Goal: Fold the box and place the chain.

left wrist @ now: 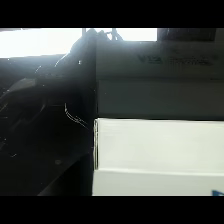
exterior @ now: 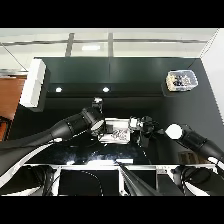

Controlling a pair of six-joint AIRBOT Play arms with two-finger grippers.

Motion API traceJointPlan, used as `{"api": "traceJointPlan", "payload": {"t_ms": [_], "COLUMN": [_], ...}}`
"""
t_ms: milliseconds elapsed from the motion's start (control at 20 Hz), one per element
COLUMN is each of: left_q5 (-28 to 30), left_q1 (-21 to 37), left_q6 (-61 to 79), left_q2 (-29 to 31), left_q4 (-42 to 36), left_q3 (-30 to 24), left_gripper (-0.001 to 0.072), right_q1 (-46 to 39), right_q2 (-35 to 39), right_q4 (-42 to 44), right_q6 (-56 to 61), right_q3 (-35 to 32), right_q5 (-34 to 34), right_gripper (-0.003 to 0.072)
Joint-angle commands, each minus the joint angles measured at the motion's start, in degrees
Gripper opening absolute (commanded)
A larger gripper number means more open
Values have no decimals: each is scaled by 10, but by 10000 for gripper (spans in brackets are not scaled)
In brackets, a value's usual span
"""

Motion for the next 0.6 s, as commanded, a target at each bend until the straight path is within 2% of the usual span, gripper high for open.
{"api": "traceJointPlan", "payload": {"t_ms": [0,200,250,400,500,550], "left_q5": [1,0,0,0,0,0], "left_q1": [0,0,0,0,0,0], "left_q6": [0,0,0,0,0,0], "left_q2": [0,0,0,0,0,0], "left_q4": [0,0,0,0,0,0], "left_q3": [0,0,0,0,0,0], "left_gripper": [28,28,28,28,28,28], "right_q1": [8,7,6,6,6,6], "right_q2": [-29,-42,-42,-42,-42,-42], "right_q4": [53,53,53,53,52,52], "right_q6": [-52,-20,-17,-17,-15,-11], "right_q3": [-6,-6,-6,-6,-6,-5], "right_q5": [-58,-53,-54,-60,-62,-63], "right_gripper": [720,720,613,391,49,10]}}
